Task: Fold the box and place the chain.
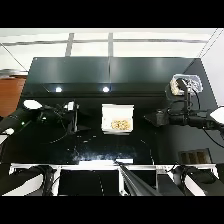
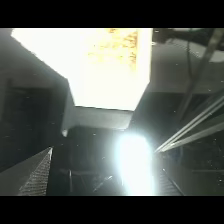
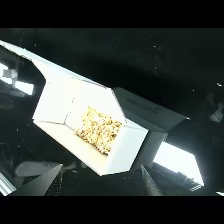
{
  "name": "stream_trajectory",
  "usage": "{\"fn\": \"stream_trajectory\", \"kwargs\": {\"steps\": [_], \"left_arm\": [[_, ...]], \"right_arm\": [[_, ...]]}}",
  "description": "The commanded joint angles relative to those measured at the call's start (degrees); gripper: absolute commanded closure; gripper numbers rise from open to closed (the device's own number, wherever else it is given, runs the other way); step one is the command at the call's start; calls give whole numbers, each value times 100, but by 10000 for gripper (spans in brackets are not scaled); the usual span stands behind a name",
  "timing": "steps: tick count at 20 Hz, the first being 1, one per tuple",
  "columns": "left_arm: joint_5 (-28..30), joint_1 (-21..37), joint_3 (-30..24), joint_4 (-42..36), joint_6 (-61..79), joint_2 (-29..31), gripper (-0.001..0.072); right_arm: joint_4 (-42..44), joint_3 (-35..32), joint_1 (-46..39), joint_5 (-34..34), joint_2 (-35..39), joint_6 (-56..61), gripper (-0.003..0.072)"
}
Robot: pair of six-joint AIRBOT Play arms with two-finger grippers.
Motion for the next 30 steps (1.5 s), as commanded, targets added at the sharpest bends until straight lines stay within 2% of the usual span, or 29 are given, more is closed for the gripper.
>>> {"fn": "stream_trajectory", "kwargs": {"steps": [1, 6, 10, 12, 18, 30], "left_arm": [[28, -153, 4, 35, -278, -166, 9], [-24, -179, 146, 31, -549, -544, 2], [20, -586, 380, 24, -551, -741, 2], [160, -800, 505, 334, -861, -837, 2], [129, -870, 769, 271, -1128, -1062, 3], [186, -1154, 837, 225, -1259, -1121, 4]], "right_arm": [[2, 0, -4, -90, 4, 4, 117], [2, 0, -4, -131, 4, 4, 117], [2, 0, -4, -155, 4, 4, 117], [2, 0, -4, -188, 4, 4, 117], [-7, 0, -4, -192, 4, 4, 117], [-9, 0, -2, -256, 4, 4, 117]]}}
